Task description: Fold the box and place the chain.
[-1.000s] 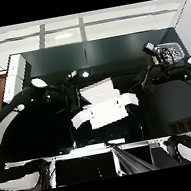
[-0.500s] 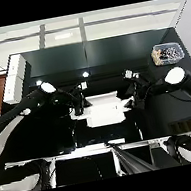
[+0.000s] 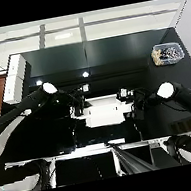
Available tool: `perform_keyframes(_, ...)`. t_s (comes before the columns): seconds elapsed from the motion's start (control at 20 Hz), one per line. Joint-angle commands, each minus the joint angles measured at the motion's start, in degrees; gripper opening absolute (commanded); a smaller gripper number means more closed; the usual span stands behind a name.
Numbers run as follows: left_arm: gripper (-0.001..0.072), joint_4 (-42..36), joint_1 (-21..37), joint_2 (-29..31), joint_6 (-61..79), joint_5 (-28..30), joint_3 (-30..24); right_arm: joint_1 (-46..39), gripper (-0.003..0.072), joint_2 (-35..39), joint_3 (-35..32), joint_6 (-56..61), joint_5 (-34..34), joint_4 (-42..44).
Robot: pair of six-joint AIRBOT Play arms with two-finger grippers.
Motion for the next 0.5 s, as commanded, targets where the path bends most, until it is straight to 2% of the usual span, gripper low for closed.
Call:
perform_keyframes(0.0, 0.0027, 0.5, 0.0, 0.0, 0.0, 0.2, 0.0, 2.4, 0.0681, 0.0, -1.7, -0.2, -0.6, -0.2)
perform_keyframes(0.2, 0.0027, 0.5, 0.0, 0.0, 0.0, 0.2, 0.0, 4.8, 0.0681, 0.0, -2.6, -0.2, -4.4, 4.6)
perform_keyframes(0.45, 0.0027, 0.5, 0.0, 0.0, 0.0, 0.2, 0.0, 7.3, 0.0681, 0.0, -2.7, 0.0, -7.5, 5.0)
